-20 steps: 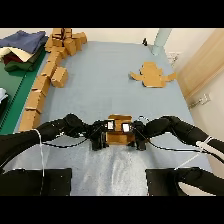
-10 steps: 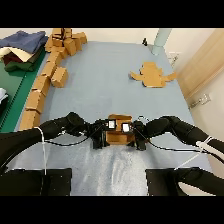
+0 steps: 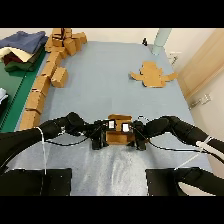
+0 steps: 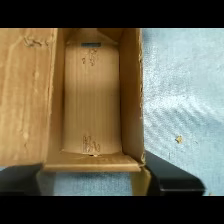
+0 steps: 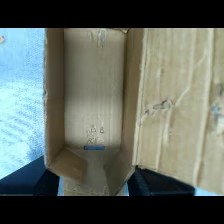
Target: Fold the box.
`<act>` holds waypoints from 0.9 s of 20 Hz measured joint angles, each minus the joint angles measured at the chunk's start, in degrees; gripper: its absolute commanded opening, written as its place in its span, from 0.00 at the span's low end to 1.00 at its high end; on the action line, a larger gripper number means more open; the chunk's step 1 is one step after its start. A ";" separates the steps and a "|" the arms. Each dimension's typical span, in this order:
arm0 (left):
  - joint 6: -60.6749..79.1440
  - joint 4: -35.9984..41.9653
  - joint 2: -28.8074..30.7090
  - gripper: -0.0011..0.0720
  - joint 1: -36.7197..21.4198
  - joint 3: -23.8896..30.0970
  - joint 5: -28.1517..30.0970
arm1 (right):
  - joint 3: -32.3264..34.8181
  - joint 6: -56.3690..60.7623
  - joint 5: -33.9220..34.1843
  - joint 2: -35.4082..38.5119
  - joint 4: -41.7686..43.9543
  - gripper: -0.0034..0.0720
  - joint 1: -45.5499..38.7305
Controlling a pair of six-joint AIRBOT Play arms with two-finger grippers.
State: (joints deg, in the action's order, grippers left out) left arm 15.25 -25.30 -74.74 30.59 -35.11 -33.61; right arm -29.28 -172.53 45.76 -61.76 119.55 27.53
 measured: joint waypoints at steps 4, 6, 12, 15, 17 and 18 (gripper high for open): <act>-0.04 0.48 0.00 0.73 0.00 -0.07 -0.04 | 0.00 0.00 0.00 0.00 0.00 0.71 0.00; -0.07 0.68 0.00 0.73 0.00 -0.07 -0.07 | 0.00 0.00 -0.02 0.00 0.00 0.71 0.00; -0.13 0.94 0.00 0.73 0.00 -0.07 0.00 | 0.00 0.00 -0.02 0.00 0.00 0.71 0.00; -0.15 1.01 0.00 0.73 0.00 -0.07 0.07 | 0.00 0.02 -0.02 0.00 0.00 0.71 0.00; -0.15 1.03 0.00 0.73 0.00 -0.07 0.09 | 0.00 0.02 -0.02 0.00 0.00 0.71 0.00; -0.15 1.03 0.00 0.73 0.00 -0.07 0.09 | 0.00 0.02 -0.02 0.00 0.00 0.71 0.00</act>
